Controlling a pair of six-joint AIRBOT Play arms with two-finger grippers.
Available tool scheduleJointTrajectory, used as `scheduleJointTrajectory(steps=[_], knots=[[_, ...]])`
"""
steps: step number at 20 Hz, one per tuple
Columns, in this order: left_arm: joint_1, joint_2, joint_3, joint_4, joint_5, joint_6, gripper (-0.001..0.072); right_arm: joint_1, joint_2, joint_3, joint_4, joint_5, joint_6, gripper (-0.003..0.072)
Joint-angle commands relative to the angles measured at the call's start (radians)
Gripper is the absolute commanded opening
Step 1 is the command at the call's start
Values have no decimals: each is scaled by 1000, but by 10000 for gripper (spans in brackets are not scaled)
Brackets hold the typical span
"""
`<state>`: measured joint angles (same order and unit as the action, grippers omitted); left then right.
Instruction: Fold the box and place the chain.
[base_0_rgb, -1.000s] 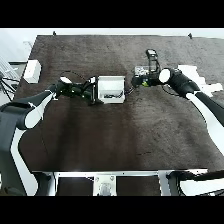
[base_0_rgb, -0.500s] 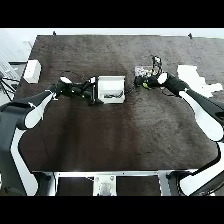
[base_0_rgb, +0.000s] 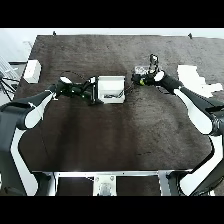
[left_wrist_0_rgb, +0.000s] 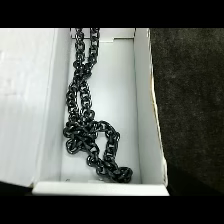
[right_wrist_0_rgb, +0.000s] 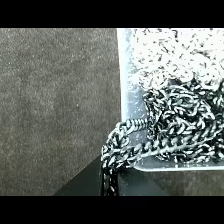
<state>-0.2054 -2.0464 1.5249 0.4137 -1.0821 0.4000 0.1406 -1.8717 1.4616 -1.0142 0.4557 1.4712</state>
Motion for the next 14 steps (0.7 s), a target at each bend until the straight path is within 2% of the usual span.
scheduleJointTrajectory(steps=[1, 7, 14], knots=[[1, 0, 0, 0, 0, 0, 350, 0, 11, 6, 7, -5, -18, -1], [1, 0, 0, 0, 0, 0, 350, 49, 191, 6, -95, 94, -17, -3], [1, 0, 0, 0, 0, 0, 350, 119, 475, 6, -208, 103, -13, -4]])
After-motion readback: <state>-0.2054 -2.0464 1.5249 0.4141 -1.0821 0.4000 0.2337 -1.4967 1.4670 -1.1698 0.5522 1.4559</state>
